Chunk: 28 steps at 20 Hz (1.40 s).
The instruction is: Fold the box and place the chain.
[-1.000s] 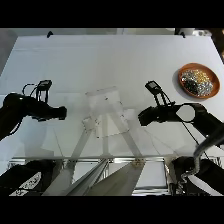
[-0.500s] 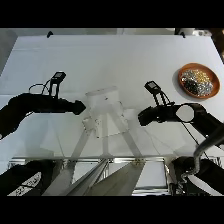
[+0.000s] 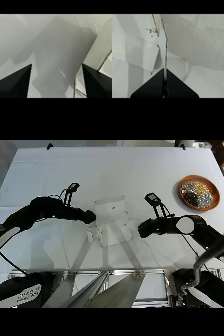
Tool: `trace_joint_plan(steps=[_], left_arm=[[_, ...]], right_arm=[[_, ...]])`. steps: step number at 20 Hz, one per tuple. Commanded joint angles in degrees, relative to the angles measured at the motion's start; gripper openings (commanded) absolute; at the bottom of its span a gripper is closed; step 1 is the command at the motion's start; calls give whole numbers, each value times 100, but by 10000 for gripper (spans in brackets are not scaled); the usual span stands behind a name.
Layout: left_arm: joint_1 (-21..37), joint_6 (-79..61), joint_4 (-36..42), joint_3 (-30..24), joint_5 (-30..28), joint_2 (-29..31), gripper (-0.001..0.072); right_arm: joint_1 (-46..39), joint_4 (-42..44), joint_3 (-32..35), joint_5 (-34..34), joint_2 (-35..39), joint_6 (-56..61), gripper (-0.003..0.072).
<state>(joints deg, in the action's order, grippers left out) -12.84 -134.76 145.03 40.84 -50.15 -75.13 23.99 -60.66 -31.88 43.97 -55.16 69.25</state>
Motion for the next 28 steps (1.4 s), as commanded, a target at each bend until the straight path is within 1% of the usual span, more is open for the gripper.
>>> trace_joint_plan(steps=[1,3,4,5,6,7,8,10,11,12,13,14,16,18,24,28], left_arm=[[315,-304,-127,98,-125,-26,696],[717,-304,-326,98,-245,72,695],[920,-293,-520,98,-232,136,679],[1075,-168,-800,98,-170,181,543],[1215,96,-981,96,-162,210,331],[1307,199,-881,98,-142,212,287],[1331,249,-734,96,-129,212,323],[1263,247,-461,98,-109,210,538],[1193,42,-448,98,-157,210,541],[1117,-385,-448,98,-352,203,542],[1049,-734,-448,98,-601,199,569],[1003,-1012,-435,98,-850,199,581],[933,-1427,-146,98,-1043,199,581],[833,-1700,197,98,-1054,197,581],[243,-2087,439,98,-1051,-92,581],[251,-2192,442,98,-951,-111,580]], right_arm=[[7,11,2,20,-4,0,12],[4,11,2,17,-4,0,12],[4,11,2,17,-2,-2,12],[7,15,0,17,-4,0,12],[7,15,2,17,-4,0,12],[4,15,0,15,-4,0,12],[7,15,2,11,-4,-2,12],[7,15,0,11,-4,-2,12],[4,15,2,11,-4,-2,12],[7,15,2,11,-4,-2,12],[4,20,0,13,-4,-2,12],[4,31,2,13,-4,-2,12],[7,57,0,13,-4,-2,12],[7,74,0,15,-4,-2,12],[7,76,0,13,-4,-2,12],[7,76,2,15,-4,-2,12]])
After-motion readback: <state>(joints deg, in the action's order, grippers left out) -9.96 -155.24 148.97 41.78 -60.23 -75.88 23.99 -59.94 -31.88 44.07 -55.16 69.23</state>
